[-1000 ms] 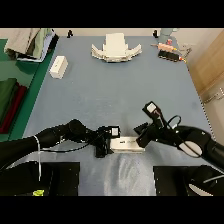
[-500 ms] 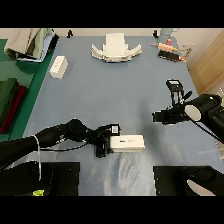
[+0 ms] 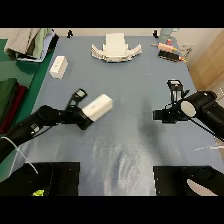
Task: Fold the box.
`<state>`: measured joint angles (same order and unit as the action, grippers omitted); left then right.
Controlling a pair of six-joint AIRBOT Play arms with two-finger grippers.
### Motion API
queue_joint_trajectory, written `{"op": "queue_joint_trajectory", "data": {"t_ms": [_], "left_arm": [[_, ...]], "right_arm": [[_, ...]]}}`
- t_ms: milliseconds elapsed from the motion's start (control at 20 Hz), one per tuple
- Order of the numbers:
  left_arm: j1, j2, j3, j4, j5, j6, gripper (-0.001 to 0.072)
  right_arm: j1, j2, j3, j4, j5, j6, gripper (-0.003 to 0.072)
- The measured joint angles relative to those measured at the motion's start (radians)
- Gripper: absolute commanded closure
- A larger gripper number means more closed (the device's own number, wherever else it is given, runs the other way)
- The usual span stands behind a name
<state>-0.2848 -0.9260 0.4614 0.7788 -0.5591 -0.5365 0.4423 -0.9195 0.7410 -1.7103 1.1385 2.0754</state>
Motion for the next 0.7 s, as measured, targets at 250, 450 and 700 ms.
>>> {"op": "queue_joint_trajectory", "data": {"t_ms": [250, 450, 700], "left_arm": [[0.371, 0.01, 0.026, 0.149, 0.014, -0.133, 0.0241], [0.537, -0.087, 0.127, 0.205, 0.038, -0.156, 0.0241], [0.591, -0.328, 0.345, 0.225, 0.045, -0.183, 0.0241]], "right_arm": [[-0.002, -0.013, 0.001, -0.004, -0.055, 0.003, 0.0663], [-0.002, -0.015, 0.001, -0.004, -0.105, 0.003, 0.0662], [-0.002, -0.016, 0.001, -0.004, -0.143, 0.003, 0.0662]]}}
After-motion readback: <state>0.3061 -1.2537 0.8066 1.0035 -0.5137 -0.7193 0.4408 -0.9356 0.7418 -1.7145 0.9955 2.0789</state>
